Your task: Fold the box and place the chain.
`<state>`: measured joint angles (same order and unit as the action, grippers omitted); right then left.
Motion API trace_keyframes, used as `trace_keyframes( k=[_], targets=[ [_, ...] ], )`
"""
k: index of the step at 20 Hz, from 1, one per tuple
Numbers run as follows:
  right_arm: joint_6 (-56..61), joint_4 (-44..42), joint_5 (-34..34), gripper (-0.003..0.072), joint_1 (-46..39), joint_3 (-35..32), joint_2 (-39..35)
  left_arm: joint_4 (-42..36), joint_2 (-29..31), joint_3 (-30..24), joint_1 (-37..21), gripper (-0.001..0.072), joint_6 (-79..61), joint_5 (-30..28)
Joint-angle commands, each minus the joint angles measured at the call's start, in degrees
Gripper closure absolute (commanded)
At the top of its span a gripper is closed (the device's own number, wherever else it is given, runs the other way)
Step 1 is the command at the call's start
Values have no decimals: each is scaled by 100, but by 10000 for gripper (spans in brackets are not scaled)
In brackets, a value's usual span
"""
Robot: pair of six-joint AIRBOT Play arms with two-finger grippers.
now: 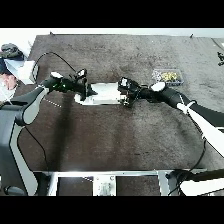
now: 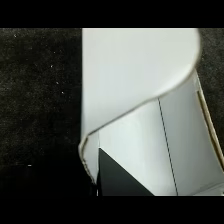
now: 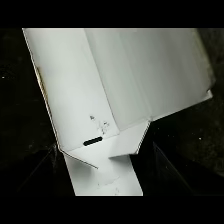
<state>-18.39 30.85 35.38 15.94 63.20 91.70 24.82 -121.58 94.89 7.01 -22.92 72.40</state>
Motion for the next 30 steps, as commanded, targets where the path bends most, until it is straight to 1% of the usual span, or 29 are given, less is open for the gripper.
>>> trace_keyframes(
  k=[1, 6, 12, 18, 22, 30],
  targets=[
    [212, 291, 601, 19, -116, 535, 369, 2, 2, -2, 2, 699, 0, 2],
    [260, 411, 1390, 18, -275, 1217, 796, 4, 2, -2, 2, 699, 0, 2],
    [304, 361, 2435, 18, -490, 2142, 1628, 2, 2, -2, 2, 699, 0, 2],
    [302, 361, 3283, 19, -522, 2861, 2280, 2, 2, -2, 2, 699, 0, 2],
    [299, 125, 3434, 20, -520, 3095, 2568, 2, 2, -2, 2, 699, 0, 4],
    [232, 105, 3324, 21, -514, 3093, 2667, 2, 2, -2, 4, 699, 0, 4]
  ],
)
